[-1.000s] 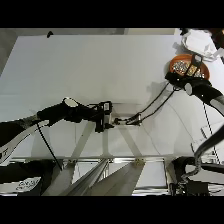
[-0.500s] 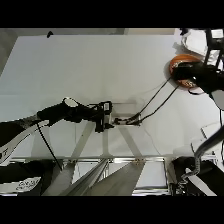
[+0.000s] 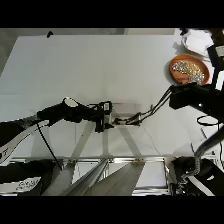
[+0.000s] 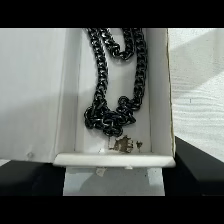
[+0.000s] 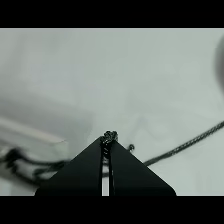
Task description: Fold the box and place the chain.
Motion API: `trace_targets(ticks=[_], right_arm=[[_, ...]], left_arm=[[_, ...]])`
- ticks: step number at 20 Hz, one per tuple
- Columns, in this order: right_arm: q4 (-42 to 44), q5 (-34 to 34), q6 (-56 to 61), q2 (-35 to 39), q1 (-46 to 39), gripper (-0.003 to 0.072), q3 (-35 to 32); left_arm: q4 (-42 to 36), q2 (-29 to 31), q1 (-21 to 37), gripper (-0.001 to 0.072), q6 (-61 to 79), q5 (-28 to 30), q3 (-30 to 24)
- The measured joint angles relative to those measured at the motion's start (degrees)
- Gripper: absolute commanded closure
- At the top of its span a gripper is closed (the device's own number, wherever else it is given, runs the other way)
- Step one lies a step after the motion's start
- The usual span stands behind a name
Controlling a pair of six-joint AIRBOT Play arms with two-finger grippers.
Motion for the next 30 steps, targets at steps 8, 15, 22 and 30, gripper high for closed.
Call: trace_targets(ticks=[8,15,22,30], right_arm=[[12.02,-0.63,-2.01,-4.59,8.48,0.0668,0.0],[17.05,-9.4,-2.08,-16.44,16.13,0.0668,-2.8],[20.33,-15.98,-1.81,-29.14,17.75,0.0613,-6.19],[21.79,-17.07,-2.8,-31.54,17.64,0.0464,-6.27]], left_arm=[[0.0,0.0,0.0,0.0384,0.0,0.0,0.0],[0.0,0.0,0.0,0.0384,0.0,0.0,0.0],[0.0,0.0,0.0,0.0384,0.0,0.0,0.0],[0.0,0.0,0.0,0.0384,0.0,0.0,0.0]])
